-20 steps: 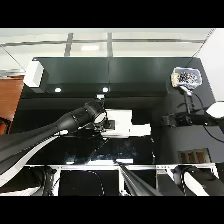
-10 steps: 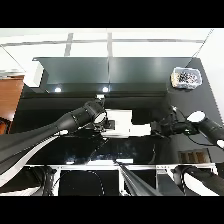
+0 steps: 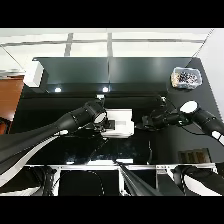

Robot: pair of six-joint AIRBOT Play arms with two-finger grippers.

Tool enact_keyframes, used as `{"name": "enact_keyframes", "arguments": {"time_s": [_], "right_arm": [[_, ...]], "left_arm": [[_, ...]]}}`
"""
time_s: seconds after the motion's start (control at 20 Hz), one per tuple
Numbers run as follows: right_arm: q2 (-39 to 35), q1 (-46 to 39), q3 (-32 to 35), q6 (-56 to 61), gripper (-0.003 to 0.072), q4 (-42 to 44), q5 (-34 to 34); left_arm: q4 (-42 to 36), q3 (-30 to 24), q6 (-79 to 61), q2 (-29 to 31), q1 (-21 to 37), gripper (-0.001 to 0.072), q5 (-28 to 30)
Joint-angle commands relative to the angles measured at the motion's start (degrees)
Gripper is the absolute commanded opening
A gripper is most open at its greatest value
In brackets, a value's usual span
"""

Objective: Fold the box and place the chain.

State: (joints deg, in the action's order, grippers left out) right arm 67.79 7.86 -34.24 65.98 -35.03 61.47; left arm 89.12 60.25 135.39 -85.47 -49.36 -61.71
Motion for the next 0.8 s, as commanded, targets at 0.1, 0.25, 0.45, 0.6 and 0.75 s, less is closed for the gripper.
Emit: {"name": "enact_keyframes", "arguments": {"time_s": [0.1,0.25,0.45,0.6,0.75], "right_arm": [[0.1,0.9,-1.9,-0.6,0.0526,0.9,2.7],[0.1,3.1,-1.9,-0.5,0.0525,1.2,1.9],[0.1,7.7,-2.0,3.1,0.0523,1.1,-2.3],[0.1,10.9,-2.8,6.5,0.0482,0.3,-5.1],[0.1,14.1,-4.6,11.8,0.0371,-5.9,-6.3]], "left_arm": [[0.0,0.0,0.0,0.0,0.0,0.0028,0.0],[0.0,0.0,0.0,0.0,0.0,0.0028,0.0],[0.0,0.0,0.0,0.0,0.0,0.0028,0.0],[0.0,0.0,0.0,0.0,0.0,0.0027,0.0],[0.0,0.0,0.0,0.0,0.0,0.0028,0.0]]}}
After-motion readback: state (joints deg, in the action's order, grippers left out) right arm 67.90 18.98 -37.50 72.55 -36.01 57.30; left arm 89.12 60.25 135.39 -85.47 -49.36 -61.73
